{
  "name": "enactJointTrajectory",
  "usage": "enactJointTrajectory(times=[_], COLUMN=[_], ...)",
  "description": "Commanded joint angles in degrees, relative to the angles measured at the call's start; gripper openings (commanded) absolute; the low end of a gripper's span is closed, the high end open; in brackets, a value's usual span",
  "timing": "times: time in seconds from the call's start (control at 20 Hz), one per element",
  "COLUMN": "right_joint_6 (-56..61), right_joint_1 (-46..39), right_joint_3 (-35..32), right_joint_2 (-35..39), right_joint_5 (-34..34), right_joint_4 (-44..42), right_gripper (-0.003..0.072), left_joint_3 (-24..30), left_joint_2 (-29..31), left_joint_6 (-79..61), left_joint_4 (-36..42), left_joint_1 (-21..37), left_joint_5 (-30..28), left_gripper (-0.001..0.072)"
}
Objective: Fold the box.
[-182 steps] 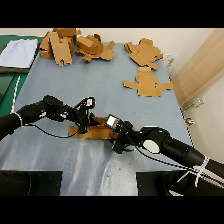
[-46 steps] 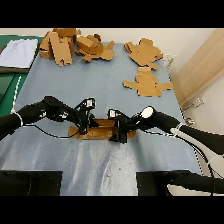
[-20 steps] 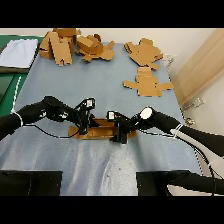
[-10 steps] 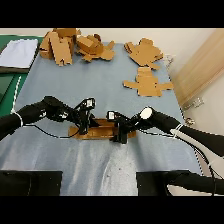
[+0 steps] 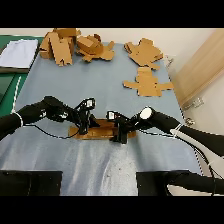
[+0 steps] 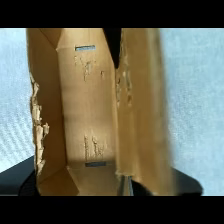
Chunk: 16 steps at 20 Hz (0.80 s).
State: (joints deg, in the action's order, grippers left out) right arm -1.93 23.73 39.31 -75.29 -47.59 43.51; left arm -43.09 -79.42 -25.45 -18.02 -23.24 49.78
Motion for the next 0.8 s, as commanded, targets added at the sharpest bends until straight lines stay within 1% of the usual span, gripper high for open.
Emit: enactJointTrajectory(times=[0.0,0.2,0.25,0.3,0.55,0.75], right_joint_6=[0.00,0.44,0.90,0.92,0.92,0.90], right_joint_1=[-0.02,-0.02,-0.02,-0.02,-0.02,-0.02], right_joint_3=[0.00,0.02,0.02,0.02,0.00,0.00], right_joint_2=[0.00,0.02,0.02,0.11,0.42,0.42], right_joint_5=[0.09,0.07,-0.09,-0.42,-0.39,-0.39], right_joint_4=[0.28,0.46,0.52,0.70,3.61,3.96], right_gripper=[0.0698,0.0692,0.0552,0.0455,0.0459,0.0460], left_joint_3=[-0.07,-0.07,-0.07,-0.07,-0.07,-0.07], left_joint_2=[0.04,0.04,0.04,0.07,0.04,0.04], left_joint_6=[-0.02,-0.02,-0.02,-0.02,-0.02,-0.02], left_joint_4=[0.00,0.00,0.00,0.00,0.00,0.00], left_joint_1=[0.02,0.02,0.02,0.02,0.02,0.02], left_joint_5=[-0.11,-0.11,-0.11,-0.11,-0.11,-0.11], left_gripper=[0.0015,0.0015,0.0015,0.0015,0.0015,0.0015])
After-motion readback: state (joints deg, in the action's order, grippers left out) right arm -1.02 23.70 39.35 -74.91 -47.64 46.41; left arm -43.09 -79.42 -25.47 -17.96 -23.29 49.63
